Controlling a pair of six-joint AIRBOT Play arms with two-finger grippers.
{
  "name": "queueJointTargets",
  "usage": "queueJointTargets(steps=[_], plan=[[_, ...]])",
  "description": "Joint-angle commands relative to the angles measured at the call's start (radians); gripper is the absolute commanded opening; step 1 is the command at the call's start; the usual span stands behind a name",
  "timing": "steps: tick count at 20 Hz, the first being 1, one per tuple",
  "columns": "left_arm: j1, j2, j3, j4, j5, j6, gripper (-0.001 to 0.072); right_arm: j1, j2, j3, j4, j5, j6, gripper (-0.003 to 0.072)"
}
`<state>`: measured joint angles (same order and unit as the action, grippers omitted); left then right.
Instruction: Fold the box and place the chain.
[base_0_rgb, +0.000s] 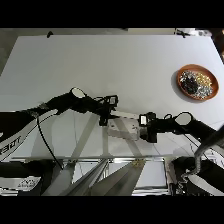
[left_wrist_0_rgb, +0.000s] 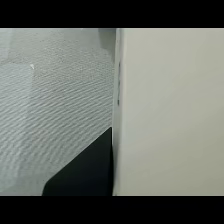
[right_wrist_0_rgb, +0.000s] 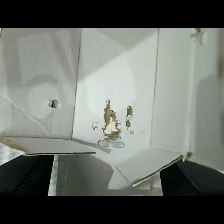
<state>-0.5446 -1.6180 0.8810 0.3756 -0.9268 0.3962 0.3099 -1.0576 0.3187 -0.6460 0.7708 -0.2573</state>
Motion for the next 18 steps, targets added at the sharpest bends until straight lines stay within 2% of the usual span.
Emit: queueJointTargets(steps=[1,5,10,14,18], plan=[[0.001,0.001,0.001,-0.001,0.002,0.000,0.0011,0.000,0.018,0.000,-0.003,0.050,0.021,0.0706],[0.001,0.001,0.001,-0.001,0.002,0.000,0.0011,0.000,0.046,0.000,0.005,0.042,0.122,0.0705],[0.001,0.001,0.001,-0.001,0.002,0.000,0.0011,-0.001,0.060,0.000,0.011,-0.072,0.156,0.0698],[0.001,0.001,0.001,-0.001,0.002,0.000,0.0011,-0.019,0.156,0.000,-0.075,-0.082,0.203,0.0697],[0.001,0.001,0.001,-0.001,0.002,0.000,0.0011,-0.026,0.332,0.000,-0.294,-0.009,0.417,0.0697]])
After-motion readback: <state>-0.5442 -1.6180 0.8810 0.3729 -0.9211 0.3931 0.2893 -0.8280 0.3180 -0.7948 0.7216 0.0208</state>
